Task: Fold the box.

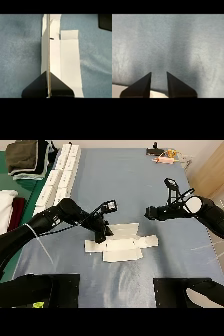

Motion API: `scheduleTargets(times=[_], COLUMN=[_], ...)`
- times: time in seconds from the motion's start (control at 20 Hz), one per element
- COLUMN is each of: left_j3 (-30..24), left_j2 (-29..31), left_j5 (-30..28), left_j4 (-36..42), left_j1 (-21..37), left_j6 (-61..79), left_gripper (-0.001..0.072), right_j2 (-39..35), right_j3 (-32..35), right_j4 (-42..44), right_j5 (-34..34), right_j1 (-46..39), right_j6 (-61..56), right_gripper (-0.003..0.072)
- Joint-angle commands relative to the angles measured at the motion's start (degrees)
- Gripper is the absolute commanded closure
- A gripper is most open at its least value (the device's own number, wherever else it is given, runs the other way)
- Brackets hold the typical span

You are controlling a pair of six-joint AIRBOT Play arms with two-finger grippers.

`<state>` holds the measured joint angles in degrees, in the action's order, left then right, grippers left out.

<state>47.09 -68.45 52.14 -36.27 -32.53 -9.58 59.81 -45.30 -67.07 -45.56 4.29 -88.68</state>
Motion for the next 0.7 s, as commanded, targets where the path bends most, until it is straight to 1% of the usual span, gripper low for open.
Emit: scheduleTargets(times=[0.0, 0.1, 0.15, 0.4, 0.65], left_j3=[0.6, 0.6, 0.6, 0.6, 0.6], left_j2=[-0.7, -0.7, -0.8, -2.5, -2.7], left_j5=[0.3, -0.6, -1.0, -1.2, -3.1], left_j4=[2.6, 7.1, 7.6, 7.5, 5.7], left_j1=[0.1, 0.1, 0.1, 0.1, 0.1], left_j6=[2.1, 5.2, 5.6, 5.5, 3.0], left_gripper=[0.0699, 0.0699, 0.0699, 0.0698, 0.0699], right_j2=[0.2, 0.2, 0.2, 0.2, 0.2], right_j3=[0.0, 0.0, 0.0, 0.0, 0.0], right_j4=[0.0, 0.0, 0.0, 0.0, 0.0], right_j5=[0.1, 0.2, 0.2, 0.2, 0.2], right_j1=[0.1, 0.1, 0.1, 0.1, 0.1], right_j6=[0.2, 0.2, 0.2, 0.2, 0.2], right_gripper=[0.0371, 0.0371, 0.0371, 0.0371, 0.0371])
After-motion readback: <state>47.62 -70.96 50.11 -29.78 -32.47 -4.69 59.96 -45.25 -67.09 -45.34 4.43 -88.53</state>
